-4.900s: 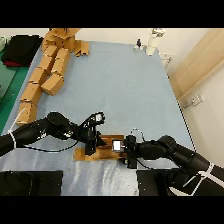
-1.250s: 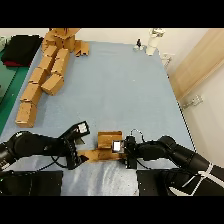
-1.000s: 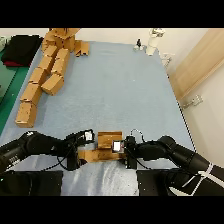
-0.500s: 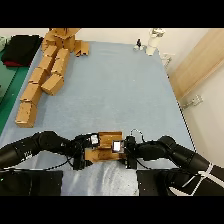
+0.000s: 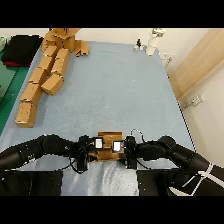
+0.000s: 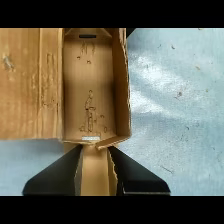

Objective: Fold the box.

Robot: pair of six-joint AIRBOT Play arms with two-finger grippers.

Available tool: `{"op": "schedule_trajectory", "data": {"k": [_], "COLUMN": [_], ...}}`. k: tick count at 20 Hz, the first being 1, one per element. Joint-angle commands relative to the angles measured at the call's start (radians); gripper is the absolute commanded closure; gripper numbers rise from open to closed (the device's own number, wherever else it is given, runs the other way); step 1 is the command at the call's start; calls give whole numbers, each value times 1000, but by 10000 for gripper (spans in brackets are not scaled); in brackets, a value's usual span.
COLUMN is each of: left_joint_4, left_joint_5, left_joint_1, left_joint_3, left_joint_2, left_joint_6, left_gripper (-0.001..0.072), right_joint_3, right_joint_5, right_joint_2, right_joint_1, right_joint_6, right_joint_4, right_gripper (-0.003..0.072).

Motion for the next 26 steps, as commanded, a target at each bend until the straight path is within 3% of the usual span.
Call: {"op": "schedule_trajectory", "data": {"k": [1,3,4,5,11,17,18,19,20,26], "left_joint_4": [0,0,5,5,0,0,0,-1,-2,-3], "left_joint_5": [45,59,64,71,164,166,166,166,165,163], "left_joint_1": [-16,-17,-23,-33,-109,-115,-115,-115,-115,-115], "left_joint_3": [1,1,1,1,1,1,1,1,1,1], "left_joint_2": [0,0,0,0,0,0,0,0,0,0], "left_joint_6": [3,3,7,11,15,14,14,14,14,14], "left_gripper": [488,523,641,659,659,653,491,193,152,150], "right_joint_3": [1,1,1,1,1,1,1,1,1,1], "right_joint_5": [1,1,1,1,1,1,1,1,1,1], "right_joint_2": [1,1,1,1,1,1,1,1,1,1], "right_joint_1": [0,0,0,0,0,-1,0,0,0,0], "right_joint_6": [0,0,0,0,0,0,0,0,0,0], "right_joint_4": [0,0,0,0,0,0,0,0,0,0], "right_gripper": [233,233,233,233,233,233,233,233,233,233]}}
